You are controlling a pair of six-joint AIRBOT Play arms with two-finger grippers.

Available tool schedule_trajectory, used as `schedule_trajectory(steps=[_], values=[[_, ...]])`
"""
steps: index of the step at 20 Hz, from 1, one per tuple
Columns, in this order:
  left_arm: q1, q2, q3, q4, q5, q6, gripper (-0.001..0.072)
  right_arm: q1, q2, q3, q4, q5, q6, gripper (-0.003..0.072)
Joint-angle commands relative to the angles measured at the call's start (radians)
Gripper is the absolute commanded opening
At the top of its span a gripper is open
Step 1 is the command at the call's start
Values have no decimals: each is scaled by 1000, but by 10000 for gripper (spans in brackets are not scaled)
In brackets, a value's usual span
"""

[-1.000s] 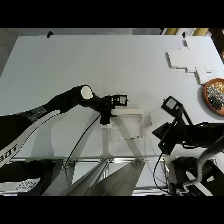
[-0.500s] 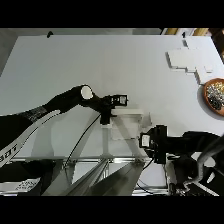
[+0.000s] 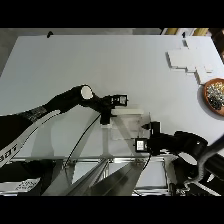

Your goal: Fold the box and place the chain.

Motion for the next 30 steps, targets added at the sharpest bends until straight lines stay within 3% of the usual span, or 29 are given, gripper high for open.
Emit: schedule_trajectory(steps=[1, 6, 12, 17, 21, 26, 30], values=[[-1, 1, 0, 0, 0, 0, 13, 1, -89, -14, -11, -115, -11, 662], [-1, 1, 0, 0, 0, 0, 13, -6, -106, 8, -14, -109, -14, 661], [-1, 1, 0, 0, 0, 0, 13, -208, -90, 108, 50, 17, -19, 662], [-1, 1, 0, 0, 0, 0, 13, -227, -102, 115, 219, 18, -278, 662], [-1, 0, 0, 0, 0, 0, 13, -262, -124, 116, 286, 17, -289, 662], [-1, 0, 0, 0, 0, 0, 13, -378, -142, 136, 583, 41, -534, 662], [-1, 1, 0, 0, 0, 0, 13, -415, -176, 136, 586, 42, -621, 663]])
